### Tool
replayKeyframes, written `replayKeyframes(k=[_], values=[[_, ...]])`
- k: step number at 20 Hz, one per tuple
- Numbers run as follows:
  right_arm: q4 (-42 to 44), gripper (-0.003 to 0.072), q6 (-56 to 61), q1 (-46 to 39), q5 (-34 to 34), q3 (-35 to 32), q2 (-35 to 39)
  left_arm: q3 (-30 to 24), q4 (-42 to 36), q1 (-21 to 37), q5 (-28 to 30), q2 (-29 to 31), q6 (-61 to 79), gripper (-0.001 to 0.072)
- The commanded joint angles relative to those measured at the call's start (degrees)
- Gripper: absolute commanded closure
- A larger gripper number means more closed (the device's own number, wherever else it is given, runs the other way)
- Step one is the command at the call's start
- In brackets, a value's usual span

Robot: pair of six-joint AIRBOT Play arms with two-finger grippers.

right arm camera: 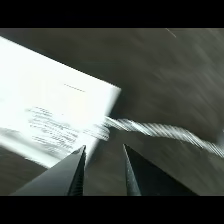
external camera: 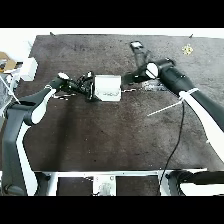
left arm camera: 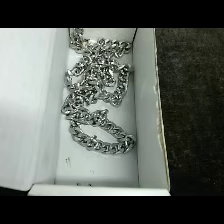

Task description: Fold the box and place the chain.

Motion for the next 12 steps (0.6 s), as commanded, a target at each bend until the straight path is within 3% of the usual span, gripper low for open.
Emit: replayKeyframes(k=[1, 6, 8, 9, 11, 12], values=[[1.18, 0.0403, 9.75, -8.48, -5.99, -10.03, 1.44, 0.07, 0.02, -0.02, 0.02, 0.0, 0.0, 0.0424], [16.37, 0.0401, 11.23, -14.25, -26.38, -22.6, -0.26, 0.07, 0.02, -0.02, 0.02, 0.0, 0.0, 0.0424], [18.86, 0.0398, 11.23, -13.29, -31.1, -22.75, -1.79, 0.07, 0.0, 0.0, 0.02, -0.02, 0.0, 0.0425], [19.74, 0.0306, 11.23, -12.66, -33.51, -22.73, -2.45, 0.07, 0.0, 0.0, 0.02, 0.0, 0.0, 0.0424], [22.91, 0.0317, 11.23, -11.89, -38.32, -22.6, -4.35, 0.07, 0.0, -0.02, 0.02, 0.0, 0.0, 0.0425], [24.39, 0.0362, 11.23, -11.61, -40.15, -22.43, -5.46, 0.07, 0.0, 0.0, 0.02, 0.0, 0.0, 0.0424]])
